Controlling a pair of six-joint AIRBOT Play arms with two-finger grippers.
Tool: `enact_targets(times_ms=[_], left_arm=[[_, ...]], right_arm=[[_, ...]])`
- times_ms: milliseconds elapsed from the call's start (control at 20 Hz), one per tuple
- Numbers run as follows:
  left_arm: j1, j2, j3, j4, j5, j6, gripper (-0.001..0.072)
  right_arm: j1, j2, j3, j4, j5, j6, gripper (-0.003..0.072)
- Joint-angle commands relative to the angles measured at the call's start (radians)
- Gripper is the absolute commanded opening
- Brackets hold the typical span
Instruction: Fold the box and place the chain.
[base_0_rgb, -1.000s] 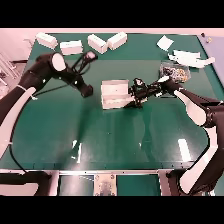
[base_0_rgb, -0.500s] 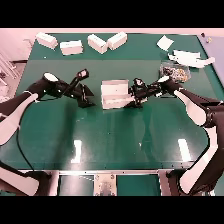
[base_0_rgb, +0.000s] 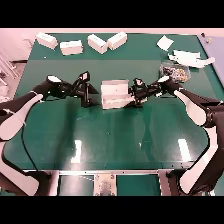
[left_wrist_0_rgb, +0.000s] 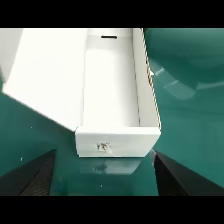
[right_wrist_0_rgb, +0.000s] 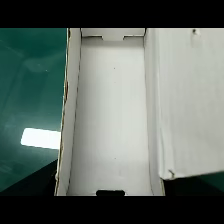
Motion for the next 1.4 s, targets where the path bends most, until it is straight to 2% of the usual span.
enact_targets(times_ms=[0,100,400,600,900,1350], left_arm=[[-0.044,-0.043,0.069,0.064,0.000,-0.026,0.0719],[-0.059,-0.078,0.114,0.148,-0.021,-0.089,0.0719],[-0.059,-0.087,0.122,0.130,-0.074,-0.089,0.0719],[-0.059,-0.094,0.128,0.114,-0.063,-0.099,0.0719],[-0.096,-0.158,0.171,0.094,-0.043,-0.115,0.0718],[-0.104,-0.185,0.171,0.079,0.000,-0.104,0.0718]], right_arm=[[0.001,0.001,0.001,0.000,0.000,0.000,0.0510],[0.001,0.001,0.001,0.000,0.000,0.000,0.0510],[0.001,0.001,0.001,0.000,0.000,0.000,0.0510],[0.001,0.001,0.001,0.000,0.000,0.000,0.0510],[0.001,0.001,0.001,0.000,0.000,0.000,0.0510],[0.001,0.001,0.001,0.000,0.000,0.000,0.0510]])
